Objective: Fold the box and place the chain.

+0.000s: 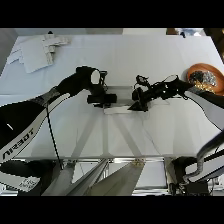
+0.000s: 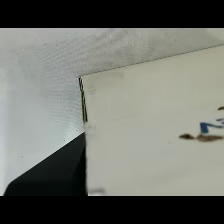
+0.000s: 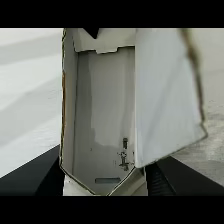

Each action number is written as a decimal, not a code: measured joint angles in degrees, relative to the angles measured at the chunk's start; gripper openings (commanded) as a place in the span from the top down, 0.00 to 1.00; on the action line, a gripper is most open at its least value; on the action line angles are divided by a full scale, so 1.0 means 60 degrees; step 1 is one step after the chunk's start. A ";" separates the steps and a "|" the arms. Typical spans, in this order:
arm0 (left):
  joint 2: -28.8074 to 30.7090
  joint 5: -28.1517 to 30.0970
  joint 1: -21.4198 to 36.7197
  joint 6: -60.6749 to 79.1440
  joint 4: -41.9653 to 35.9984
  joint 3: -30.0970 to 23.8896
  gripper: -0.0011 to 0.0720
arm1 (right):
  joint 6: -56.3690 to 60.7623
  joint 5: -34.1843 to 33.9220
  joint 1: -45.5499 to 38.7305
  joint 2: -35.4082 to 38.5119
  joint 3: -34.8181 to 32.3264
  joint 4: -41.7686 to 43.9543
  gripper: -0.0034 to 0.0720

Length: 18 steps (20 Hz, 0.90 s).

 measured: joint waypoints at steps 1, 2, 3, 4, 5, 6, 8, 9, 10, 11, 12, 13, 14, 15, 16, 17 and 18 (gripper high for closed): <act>-0.0077 -0.0069 -0.0040 -0.0084 0.0047 0.0058 0.66 | -0.0025 -0.0004 0.0000 0.0000 0.0000 0.0000 0.42; -0.0149 -0.0157 -0.0066 -0.0135 0.0098 0.0098 0.72 | -0.0022 -0.0004 0.0000 0.0000 0.0000 0.0000 0.42; -0.0226 -0.0270 -0.0087 -0.0200 0.0142 0.0131 0.80 | -0.0022 -0.0004 0.0000 0.0000 0.0000 0.0000 0.42; -0.0280 -0.0423 -0.0106 -0.0244 0.0153 0.0149 0.80 | -0.0015 0.0011 0.0000 0.0000 0.0000 -0.0004 0.42; -0.0321 -0.0506 -0.0117 -0.0288 0.0153 0.0168 0.81 | -0.0015 0.0015 0.0000 0.0000 0.0000 -0.0007 0.42; -0.0350 -0.0554 -0.0120 -0.0313 0.0153 0.0189 0.89 | 0.0000 0.0015 0.0000 0.0000 0.0000 -0.0004 0.42; -0.0393 -0.0681 -0.0127 -0.0408 0.0211 0.0240 0.97 | 0.0051 0.0058 0.0004 0.0000 0.0000 0.0004 0.42; -0.0404 -0.0696 -0.0135 -0.0379 0.0219 0.0266 0.97 | 0.0040 0.0062 0.0004 0.0000 0.0000 -0.0004 0.42; -0.0415 -0.0692 -0.0135 -0.0364 0.0215 0.0291 0.97 | 0.0040 0.0062 0.0000 0.0000 0.0000 -0.0004 0.42; -0.0419 -0.0685 -0.0135 -0.0346 0.0219 0.0306 0.97 | 0.0036 0.0055 0.0000 0.0000 0.0000 -0.0004 0.42; -0.0423 -0.0670 -0.0135 -0.0339 0.0226 0.0324 0.97 | 0.0025 0.0044 0.0004 0.0000 0.0000 0.0000 0.42; -0.0423 -0.0667 -0.0135 -0.0335 0.0226 0.0335 0.97 | 0.0018 0.0044 0.0000 0.0000 0.0000 0.0000 0.42; -0.0423 -0.0659 -0.0135 -0.0324 0.0229 0.0342 0.97 | 0.0015 0.0036 0.0000 0.0000 0.0000 0.0000 0.42; -0.0426 -0.0656 -0.0135 -0.0321 0.0229 0.0346 0.97 | 0.0015 0.0029 0.0000 0.0000 0.0000 0.0004 0.42; -0.0426 -0.0648 -0.0135 -0.0317 0.0233 0.0353 0.97 | 0.0015 0.0018 0.0000 0.0000 0.0000 0.0004 0.42; -0.0426 -0.0645 -0.0135 -0.0313 0.0233 0.0357 0.97 | 0.0011 0.0018 0.0000 0.0000 0.0000 0.0004 0.42; -0.0426 -0.0641 -0.0135 -0.0313 0.0233 0.0357 0.96 | 0.0011 0.0018 0.0000 0.0000 0.0000 0.0007 0.42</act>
